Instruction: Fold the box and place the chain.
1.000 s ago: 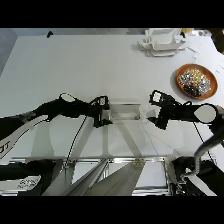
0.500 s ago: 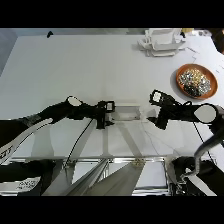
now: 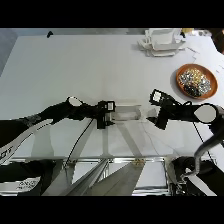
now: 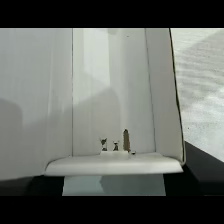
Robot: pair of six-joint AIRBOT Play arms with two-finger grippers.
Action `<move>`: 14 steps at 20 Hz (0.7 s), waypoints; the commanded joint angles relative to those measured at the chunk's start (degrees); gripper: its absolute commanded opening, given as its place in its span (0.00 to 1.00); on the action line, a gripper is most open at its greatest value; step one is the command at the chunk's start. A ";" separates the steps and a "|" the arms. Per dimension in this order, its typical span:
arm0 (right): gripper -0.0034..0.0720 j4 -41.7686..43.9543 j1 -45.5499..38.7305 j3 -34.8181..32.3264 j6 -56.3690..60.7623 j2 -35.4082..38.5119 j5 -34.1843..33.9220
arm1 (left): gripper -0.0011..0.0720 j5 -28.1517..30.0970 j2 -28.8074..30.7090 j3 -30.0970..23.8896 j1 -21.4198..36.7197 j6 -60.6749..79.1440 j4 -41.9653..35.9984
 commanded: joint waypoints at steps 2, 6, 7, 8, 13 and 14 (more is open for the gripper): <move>0.97 1.03 0.04 0.07 -0.02 0.04 0.24 | 0.87 -1.38 0.00 0.04 -0.02 0.00 0.02; 0.97 0.90 0.02 0.07 -0.07 0.04 0.22 | 0.97 -4.11 0.00 0.04 0.13 -0.13 -0.07; 0.97 0.90 0.02 0.07 -0.07 0.04 0.22 | 0.96 -4.26 0.00 0.04 0.48 -0.13 -0.66; 0.97 0.90 0.02 0.07 -0.07 0.04 0.22 | 0.97 -4.83 0.00 0.04 1.25 -0.13 -1.44; 0.97 0.90 0.02 0.07 -0.07 0.04 0.20 | 0.97 -9.92 0.00 0.04 5.88 -0.22 -2.58; 0.97 0.90 0.04 0.07 -0.07 0.04 0.20 | 0.97 -9.73 -0.02 0.04 6.05 -0.17 -2.93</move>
